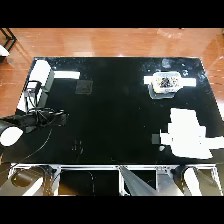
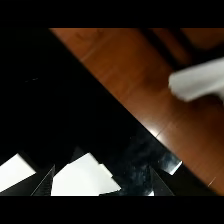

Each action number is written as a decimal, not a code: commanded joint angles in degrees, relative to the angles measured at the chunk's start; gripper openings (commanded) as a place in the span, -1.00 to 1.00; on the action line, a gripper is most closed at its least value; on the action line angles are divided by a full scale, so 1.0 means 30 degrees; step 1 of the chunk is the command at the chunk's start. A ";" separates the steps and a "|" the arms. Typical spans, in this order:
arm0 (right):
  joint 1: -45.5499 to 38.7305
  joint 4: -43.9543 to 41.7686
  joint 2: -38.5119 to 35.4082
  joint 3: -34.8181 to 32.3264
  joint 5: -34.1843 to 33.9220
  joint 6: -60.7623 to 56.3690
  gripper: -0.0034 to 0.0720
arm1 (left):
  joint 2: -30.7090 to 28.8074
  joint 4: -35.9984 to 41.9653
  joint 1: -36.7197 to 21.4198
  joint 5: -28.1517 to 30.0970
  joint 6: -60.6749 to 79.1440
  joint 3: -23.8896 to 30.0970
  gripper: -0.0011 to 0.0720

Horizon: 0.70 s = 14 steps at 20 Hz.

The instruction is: Fold the box and place the chain.

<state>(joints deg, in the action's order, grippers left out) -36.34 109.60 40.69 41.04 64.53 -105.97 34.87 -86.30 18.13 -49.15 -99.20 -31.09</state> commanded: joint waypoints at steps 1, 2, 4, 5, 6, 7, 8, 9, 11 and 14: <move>-0.7453 -0.7694 0.4488 0.2499 0.0131 0.4940 0.96 | 0.0189 -0.0066 0.0138 -0.0015 0.0066 -0.0080 0.77; -0.8677 -0.9340 0.5792 0.3031 0.1362 0.7300 0.96 | 0.0189 -0.0066 0.0138 0.0051 0.0058 -0.0073 0.77; -1.0455 -1.1504 0.7868 0.3381 0.3767 1.1249 0.96 | 0.0197 -0.0066 0.0138 0.0372 0.0036 -0.0044 0.77; -1.1118 -1.1999 0.8706 0.3381 0.4634 1.2415 0.96 | 0.0197 -0.0073 0.0138 0.0539 -0.0007 -0.0044 0.77; -1.1489 -1.2983 0.9428 0.3381 0.5610 1.4229 0.96 | 0.0204 -0.0168 0.0138 0.0809 -0.0007 -0.0044 0.77; -1.1548 -1.3537 1.0091 0.3381 0.6084 1.5234 0.96 | 0.0204 -0.0211 0.0138 0.1042 -0.0007 -0.0044 0.77; -1.1482 -1.3537 1.0550 0.3439 0.6156 1.5497 0.96 | 0.0204 -0.0313 0.0138 0.1282 -0.0007 -0.0044 0.77; -1.1395 -1.3420 1.1198 0.3694 0.6499 1.5875 0.96 | 0.0204 -0.0495 0.0138 0.1450 -0.0007 -0.0044 0.77; -1.1366 -1.3391 1.2531 0.4342 0.6972 1.5868 0.96 | 0.0204 -0.0889 0.0095 0.1523 -0.0007 -0.0044 0.77; -1.1358 -1.3376 1.4411 0.5719 0.8510 1.5446 0.96 | 0.0204 -0.1311 0.0095 0.1443 -0.0007 -0.0044 0.77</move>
<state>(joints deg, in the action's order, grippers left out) -69.89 70.78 78.67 55.02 85.34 -61.28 35.46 -88.84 18.46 -45.34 -99.18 -31.22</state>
